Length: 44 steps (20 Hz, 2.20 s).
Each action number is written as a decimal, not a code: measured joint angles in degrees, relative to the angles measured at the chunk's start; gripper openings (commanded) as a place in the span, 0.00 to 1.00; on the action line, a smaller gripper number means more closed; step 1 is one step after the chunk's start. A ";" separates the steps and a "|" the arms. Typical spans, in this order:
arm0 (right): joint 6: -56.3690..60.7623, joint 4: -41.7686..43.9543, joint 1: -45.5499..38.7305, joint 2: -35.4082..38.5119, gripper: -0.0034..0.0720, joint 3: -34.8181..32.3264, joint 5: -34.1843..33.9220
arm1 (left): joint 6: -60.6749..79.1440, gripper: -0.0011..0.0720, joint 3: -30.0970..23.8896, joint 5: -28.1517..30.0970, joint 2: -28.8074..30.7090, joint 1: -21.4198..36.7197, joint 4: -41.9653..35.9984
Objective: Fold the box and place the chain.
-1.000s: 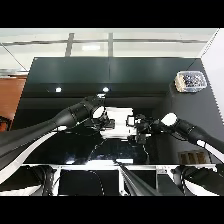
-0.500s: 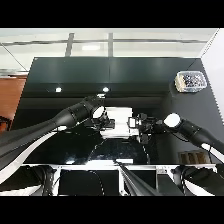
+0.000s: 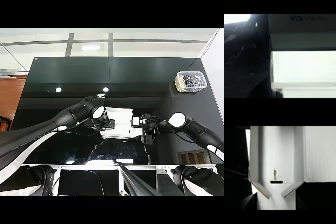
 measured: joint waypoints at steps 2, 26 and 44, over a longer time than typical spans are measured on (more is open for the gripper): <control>0.33 -0.02 -0.24 0.07 0.73 0.00 0.42 | 0.00 0.05 0.00 0.00 -0.02 0.00 0.00; -0.07 8.24 -0.48 0.09 0.35 0.00 -0.31 | -0.04 0.05 0.00 0.04 -0.02 -0.02 -0.02; -2.58 16.46 1.57 -2.45 0.64 0.02 -2.25 | -0.11 0.05 0.00 0.04 -0.02 0.00 -0.04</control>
